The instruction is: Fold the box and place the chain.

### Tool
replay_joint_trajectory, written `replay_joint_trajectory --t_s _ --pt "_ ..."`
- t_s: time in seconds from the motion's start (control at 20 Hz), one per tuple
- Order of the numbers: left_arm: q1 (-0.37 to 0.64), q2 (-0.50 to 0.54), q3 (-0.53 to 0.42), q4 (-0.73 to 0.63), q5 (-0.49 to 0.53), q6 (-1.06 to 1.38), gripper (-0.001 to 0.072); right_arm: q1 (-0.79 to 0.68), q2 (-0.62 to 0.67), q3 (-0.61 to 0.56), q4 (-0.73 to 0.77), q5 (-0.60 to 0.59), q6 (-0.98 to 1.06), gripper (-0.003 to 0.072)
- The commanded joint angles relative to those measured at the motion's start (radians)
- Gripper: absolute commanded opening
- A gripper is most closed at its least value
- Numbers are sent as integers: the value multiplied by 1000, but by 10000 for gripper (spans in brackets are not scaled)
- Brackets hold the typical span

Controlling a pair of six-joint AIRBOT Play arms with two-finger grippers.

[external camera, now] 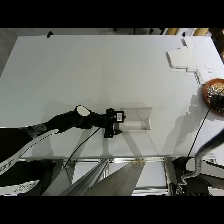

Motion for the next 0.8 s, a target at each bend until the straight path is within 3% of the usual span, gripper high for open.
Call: replay_joint_trajectory --t_s 0.0,0.25,0.3,0.55,0.75 --pt "0 0 0 0 0 0 313 -1 -2 1 -8 -17 -1 159" --pt "0 1 0 0 0 0 313 -1 -31 1 -9 5 -1 146" --pt "0 0 0 0 0 0 313 -1 -32 1 -9 5 -1 16" --pt "0 1 0 0 0 0 313 0 7 1 -1 26 -1 21" --pt "0 0 0 0 0 0 313 52 127 1 79 41 -18 21"
